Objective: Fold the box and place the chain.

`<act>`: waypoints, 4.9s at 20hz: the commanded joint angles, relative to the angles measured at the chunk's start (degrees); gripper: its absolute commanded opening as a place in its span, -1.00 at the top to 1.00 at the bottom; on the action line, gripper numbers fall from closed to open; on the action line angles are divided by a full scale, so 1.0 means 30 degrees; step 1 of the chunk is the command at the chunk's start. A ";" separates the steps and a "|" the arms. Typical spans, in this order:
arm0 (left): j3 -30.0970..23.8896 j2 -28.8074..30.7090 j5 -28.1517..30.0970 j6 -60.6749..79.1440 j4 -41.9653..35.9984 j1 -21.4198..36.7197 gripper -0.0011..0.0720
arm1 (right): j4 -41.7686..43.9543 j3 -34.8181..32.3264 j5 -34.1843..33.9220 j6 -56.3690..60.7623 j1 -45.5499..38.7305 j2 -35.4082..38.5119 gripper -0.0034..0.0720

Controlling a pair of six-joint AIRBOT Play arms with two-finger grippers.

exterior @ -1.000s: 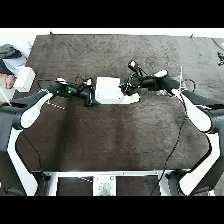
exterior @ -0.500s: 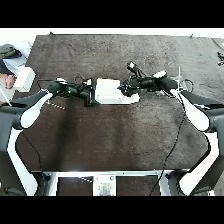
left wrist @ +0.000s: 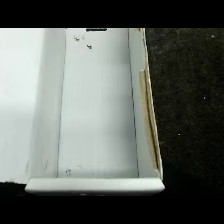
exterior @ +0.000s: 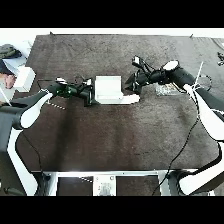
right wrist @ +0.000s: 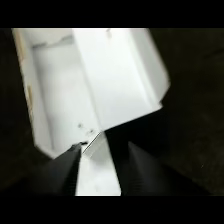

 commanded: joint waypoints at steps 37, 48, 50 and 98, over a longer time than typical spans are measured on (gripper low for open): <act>-0.0007 -0.0015 -0.0007 -0.0007 -0.0036 0.0007 0.19 | -0.2659 -0.0831 -0.3708 -0.2062 0.3322 -0.1515 0.29; -0.0007 -0.0015 -0.0007 0.0000 -0.0036 0.0007 0.19 | -0.2958 -0.0831 -0.3781 -0.2725 0.3439 -0.1494 -0.42; -0.0007 -0.0015 -0.0007 -0.0007 -0.0036 0.0007 0.19 | -0.3461 -0.0831 -0.3803 -0.2157 0.3439 -0.1428 0.04; -0.0007 -0.0015 -0.0007 0.0000 -0.0044 0.0007 0.19 | 0.3905 -0.3555 -0.1923 1.6174 -0.0641 0.0117 0.13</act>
